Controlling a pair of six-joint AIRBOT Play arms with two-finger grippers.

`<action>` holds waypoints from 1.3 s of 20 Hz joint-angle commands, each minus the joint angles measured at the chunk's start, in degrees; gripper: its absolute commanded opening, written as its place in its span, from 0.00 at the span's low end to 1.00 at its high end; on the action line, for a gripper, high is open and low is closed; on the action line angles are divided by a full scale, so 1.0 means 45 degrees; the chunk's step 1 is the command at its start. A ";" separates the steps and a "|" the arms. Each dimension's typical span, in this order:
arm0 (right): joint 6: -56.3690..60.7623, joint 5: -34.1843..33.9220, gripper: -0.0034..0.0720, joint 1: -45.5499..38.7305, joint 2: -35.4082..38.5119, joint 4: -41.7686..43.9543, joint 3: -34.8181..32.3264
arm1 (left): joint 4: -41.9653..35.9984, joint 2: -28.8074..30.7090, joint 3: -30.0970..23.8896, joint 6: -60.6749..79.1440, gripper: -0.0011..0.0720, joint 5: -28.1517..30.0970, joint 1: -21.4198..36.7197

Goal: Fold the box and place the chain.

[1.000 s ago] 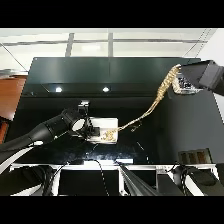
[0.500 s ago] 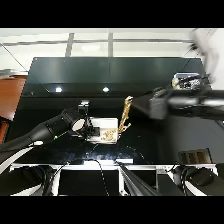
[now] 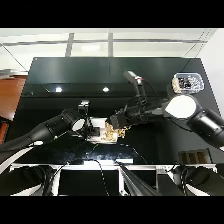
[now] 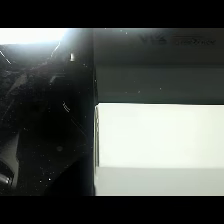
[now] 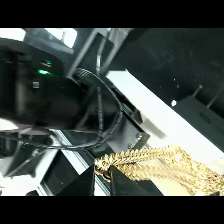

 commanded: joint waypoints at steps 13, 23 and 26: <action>-0.9126 0.1491 0.98 -0.3551 0.0724 -0.3818 -0.3716 | -0.0010 0.0000 0.0005 0.0000 0.06 -0.0010 -0.0005; -1.7374 -0.3551 0.98 -0.1821 -0.1511 -0.0364 -0.4823 | -0.0015 -0.0005 0.0005 -0.0005 0.06 0.0029 -0.0005; -1.9564 -0.3225 0.98 -0.1821 -0.2118 0.1166 -0.4823 | -0.0024 -0.0005 0.0005 -0.0005 0.06 0.0019 -0.0005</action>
